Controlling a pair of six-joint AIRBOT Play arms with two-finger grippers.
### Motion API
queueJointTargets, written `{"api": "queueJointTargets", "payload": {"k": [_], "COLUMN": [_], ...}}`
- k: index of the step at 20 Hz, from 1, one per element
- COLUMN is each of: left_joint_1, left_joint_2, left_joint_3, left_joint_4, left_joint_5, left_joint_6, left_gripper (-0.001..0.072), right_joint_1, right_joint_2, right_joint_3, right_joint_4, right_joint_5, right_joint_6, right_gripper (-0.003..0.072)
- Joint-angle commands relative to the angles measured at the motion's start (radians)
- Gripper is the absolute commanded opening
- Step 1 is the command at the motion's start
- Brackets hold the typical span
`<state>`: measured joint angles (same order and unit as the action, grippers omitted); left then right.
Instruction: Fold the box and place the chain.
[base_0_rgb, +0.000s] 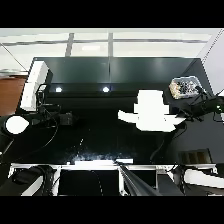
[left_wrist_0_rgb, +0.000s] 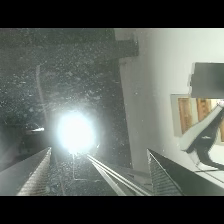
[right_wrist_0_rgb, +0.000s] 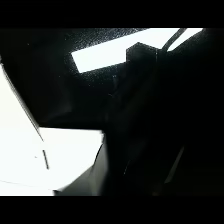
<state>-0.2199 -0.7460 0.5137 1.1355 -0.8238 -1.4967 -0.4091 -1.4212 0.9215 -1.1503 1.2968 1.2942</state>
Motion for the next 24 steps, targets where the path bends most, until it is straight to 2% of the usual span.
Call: {"api": "queueJointTargets", "payload": {"k": [1,6,10,13,15,19,21,24], "left_joint_1": [0.000,0.000,0.000,0.000,0.000,0.027,0.069,0.157], "left_joint_2": [0.000,0.000,0.000,0.000,0.000,-0.033,-0.080,-0.202], "left_joint_3": [0.000,0.000,0.000,0.000,0.000,0.000,0.000,0.000], "left_joint_4": [0.000,0.000,0.000,0.000,-0.004,-0.108,-0.216,-0.527], "left_joint_5": [-0.008,-0.009,-0.010,-0.014,-0.023,-0.026,-0.032,-0.146], "left_joint_6": [0.000,0.001,0.000,0.001,0.001,0.003,0.071,0.363], "left_gripper": [0.0699,0.0699,0.0699,0.0698,0.0698,0.0697,0.0696,0.0697], "right_joint_1": [0.002,0.002,0.031,0.138,0.260,0.525,0.605,0.688], "right_joint_2": [-0.006,0.002,0.072,0.214,0.326,0.502,0.534,0.554], "right_joint_3": [0.001,0.000,-0.012,-0.101,-0.178,-0.279,-0.324,-0.402], "right_joint_4": [-0.005,0.068,0.176,0.269,0.323,0.314,0.307,0.313], "right_joint_5": [0.022,0.117,0.153,0.043,-0.069,-0.324,-0.391,-0.462], "right_joint_6": [-0.008,-0.047,-0.072,-0.072,-0.072,-0.072,-0.072,-0.072], "right_gripper": [0.0021,0.0020,0.0019,0.0019,0.0019,0.0019,0.0019,0.0019]}}
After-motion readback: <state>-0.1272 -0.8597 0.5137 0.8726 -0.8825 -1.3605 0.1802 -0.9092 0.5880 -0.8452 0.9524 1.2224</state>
